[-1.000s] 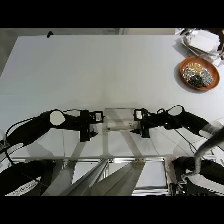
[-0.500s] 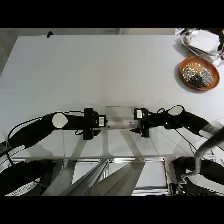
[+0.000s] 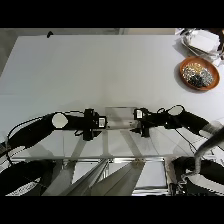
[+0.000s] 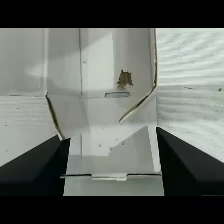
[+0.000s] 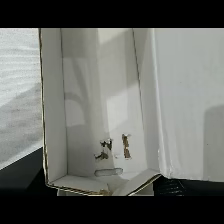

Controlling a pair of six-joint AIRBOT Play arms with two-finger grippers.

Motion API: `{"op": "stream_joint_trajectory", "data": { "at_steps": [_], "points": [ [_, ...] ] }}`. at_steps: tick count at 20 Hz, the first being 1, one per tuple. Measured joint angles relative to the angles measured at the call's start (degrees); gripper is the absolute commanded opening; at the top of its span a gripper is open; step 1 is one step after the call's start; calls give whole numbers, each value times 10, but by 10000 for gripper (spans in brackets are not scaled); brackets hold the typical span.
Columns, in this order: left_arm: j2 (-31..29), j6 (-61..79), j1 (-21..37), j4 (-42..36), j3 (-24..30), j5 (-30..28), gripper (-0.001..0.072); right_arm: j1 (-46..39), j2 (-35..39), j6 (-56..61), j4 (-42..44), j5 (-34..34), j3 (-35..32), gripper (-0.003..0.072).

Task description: Fold the box and place the chain.

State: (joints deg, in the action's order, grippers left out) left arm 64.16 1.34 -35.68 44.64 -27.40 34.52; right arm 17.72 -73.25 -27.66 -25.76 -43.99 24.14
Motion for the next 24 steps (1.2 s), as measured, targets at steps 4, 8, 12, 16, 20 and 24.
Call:
{"op": "stream_joint_trajectory", "data": {
  "at_steps": [4,8,12,16,20,24],
  "points": [
    [-31,-11,10,7,0,25,583,0,0,0,0,0,0,397],
    [-47,-15,17,11,0,36,583,0,0,1,0,0,0,397],
    [-34,-16,15,0,0,8,581,0,0,2,1,0,0,397],
    [-28,-18,8,-29,0,-24,580,0,0,2,2,0,0,397],
    [-40,-49,8,-27,0,-27,580,0,0,2,1,0,0,397],
    [-74,-89,14,5,0,-5,560,0,0,0,0,0,0,397]
  ]
}}
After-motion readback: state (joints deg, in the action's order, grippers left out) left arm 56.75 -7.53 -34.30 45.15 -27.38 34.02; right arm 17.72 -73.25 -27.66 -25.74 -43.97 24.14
